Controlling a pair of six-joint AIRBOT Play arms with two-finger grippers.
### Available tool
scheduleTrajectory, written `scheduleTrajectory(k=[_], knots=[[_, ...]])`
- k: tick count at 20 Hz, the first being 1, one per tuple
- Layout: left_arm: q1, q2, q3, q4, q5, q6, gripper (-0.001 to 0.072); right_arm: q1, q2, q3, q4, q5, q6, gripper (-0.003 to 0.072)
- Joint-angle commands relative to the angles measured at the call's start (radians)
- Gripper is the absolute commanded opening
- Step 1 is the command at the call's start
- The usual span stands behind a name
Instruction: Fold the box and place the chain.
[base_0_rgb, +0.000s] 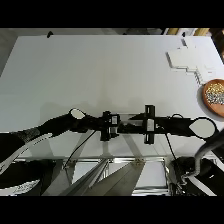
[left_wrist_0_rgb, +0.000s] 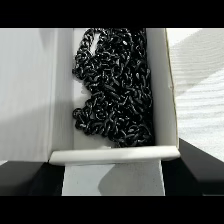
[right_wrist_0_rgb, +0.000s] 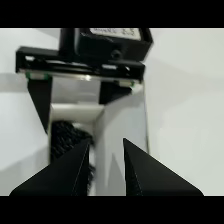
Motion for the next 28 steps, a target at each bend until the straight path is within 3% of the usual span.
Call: scheduleTrajectory(k=[1,4,9,15,17,19,25,26,27,28], knots=[[0.000,0.001,0.000,0.000,0.000,0.000,0.0204,-0.162,0.080,0.006,-0.158,0.156,-0.010,0.0239],[0.000,0.001,0.000,0.000,0.000,0.000,0.0204,-0.314,0.071,0.005,-0.322,0.277,-0.014,0.0239],[0.000,0.001,0.000,0.000,0.000,0.000,0.0204,-0.369,-0.056,-0.006,-0.438,0.195,-0.004,0.0216],[0.000,0.001,0.000,0.000,0.000,0.000,0.0204,-0.369,-0.251,-0.006,-0.455,0.116,-0.020,0.0215],[0.000,0.001,0.000,0.000,0.000,0.000,0.0204,-0.369,-0.306,-0.006,-0.455,0.115,-0.063,0.0156],[0.000,0.001,0.000,0.000,0.000,0.000,0.0204,-0.369,-0.350,-0.006,-0.455,0.092,-0.072,0.0156],[0.000,0.001,0.000,0.000,0.000,0.000,0.0204,-0.369,-0.383,-0.006,-0.455,0.045,-0.072,0.0154],[0.000,0.001,0.000,0.000,0.000,0.000,0.0204,-0.369,-0.383,-0.006,-0.455,0.045,-0.072,0.0113],[0.000,0.001,0.000,0.000,0.000,0.000,0.0204,-0.369,-0.382,-0.006,-0.455,0.051,-0.071,0.0014],[0.000,0.001,0.000,0.000,0.000,0.000,0.0204,-0.369,-0.376,-0.006,-0.455,0.054,-0.067,0.0018]])
